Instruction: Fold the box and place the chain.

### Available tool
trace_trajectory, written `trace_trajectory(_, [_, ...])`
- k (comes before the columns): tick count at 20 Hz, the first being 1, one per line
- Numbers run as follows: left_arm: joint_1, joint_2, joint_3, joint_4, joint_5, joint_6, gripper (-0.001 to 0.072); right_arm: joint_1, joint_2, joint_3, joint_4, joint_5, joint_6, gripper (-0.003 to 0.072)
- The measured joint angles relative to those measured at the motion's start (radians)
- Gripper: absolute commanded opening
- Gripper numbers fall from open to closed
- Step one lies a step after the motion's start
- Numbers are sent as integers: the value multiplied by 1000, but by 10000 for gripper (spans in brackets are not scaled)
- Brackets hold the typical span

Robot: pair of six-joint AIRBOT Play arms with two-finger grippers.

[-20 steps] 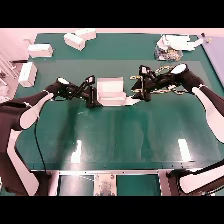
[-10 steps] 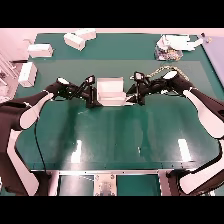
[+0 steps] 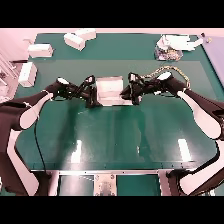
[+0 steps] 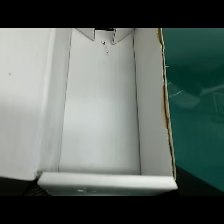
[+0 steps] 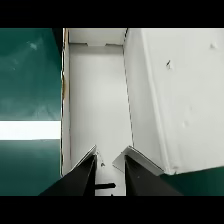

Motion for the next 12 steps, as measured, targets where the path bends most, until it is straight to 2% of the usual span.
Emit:
trace_trajectory(4, [0,0,0,0,0,0,629,9,-23,0,23,-8,-22,313])
trace_trajectory(7, [0,0,0,0,0,0,629,9,-34,0,30,-9,-29,574])
trace_trajectory(10, [-1,0,0,0,1,0,630,7,-40,0,33,-8,-33,575])
trace_trajectory(12, [-1,0,0,-1,1,0,629,6,-41,0,33,-8,-36,642])
